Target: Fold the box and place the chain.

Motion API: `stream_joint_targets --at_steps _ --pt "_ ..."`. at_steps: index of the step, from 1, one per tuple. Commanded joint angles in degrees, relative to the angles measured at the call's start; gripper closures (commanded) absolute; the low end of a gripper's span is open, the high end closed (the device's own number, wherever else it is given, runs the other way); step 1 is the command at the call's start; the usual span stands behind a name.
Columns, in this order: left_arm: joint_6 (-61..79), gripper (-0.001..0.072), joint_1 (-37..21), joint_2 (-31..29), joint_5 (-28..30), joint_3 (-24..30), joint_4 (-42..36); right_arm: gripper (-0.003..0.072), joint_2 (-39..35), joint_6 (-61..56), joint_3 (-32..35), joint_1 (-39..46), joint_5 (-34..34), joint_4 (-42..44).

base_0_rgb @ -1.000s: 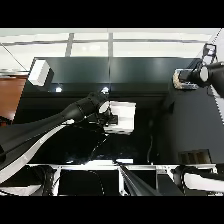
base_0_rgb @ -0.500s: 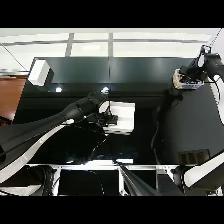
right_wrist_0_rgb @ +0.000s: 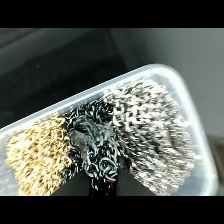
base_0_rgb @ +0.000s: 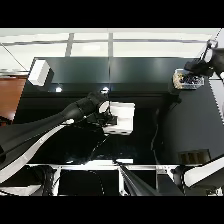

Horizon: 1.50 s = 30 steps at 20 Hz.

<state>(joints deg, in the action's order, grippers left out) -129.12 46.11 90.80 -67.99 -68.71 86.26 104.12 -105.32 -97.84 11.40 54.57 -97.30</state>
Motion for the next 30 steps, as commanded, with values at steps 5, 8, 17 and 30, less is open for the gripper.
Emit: stream_joint_targets --at_steps 5,8,17,30 --pt "0.0 0.0683 -0.1 0.0 0.0 0.0 0.0 0.0675 -16.1 9.4 -0.1 0.0 2.3 2.4" --pt "0.0 0.0683 -0.1 0.0 0.5 0.0 0.0 0.0676 -23.6 17.0 -0.1 -0.5 8.3 11.0" --pt "0.0 0.0684 -0.1 0.0 1.8 0.0 0.0 0.0676 -44.4 28.1 2.3 -1.9 27.4 37.2" --pt "0.0 0.0683 -0.2 0.0 2.1 0.0 0.0 0.0676 -48.2 28.5 34.1 -29.2 12.0 56.8"
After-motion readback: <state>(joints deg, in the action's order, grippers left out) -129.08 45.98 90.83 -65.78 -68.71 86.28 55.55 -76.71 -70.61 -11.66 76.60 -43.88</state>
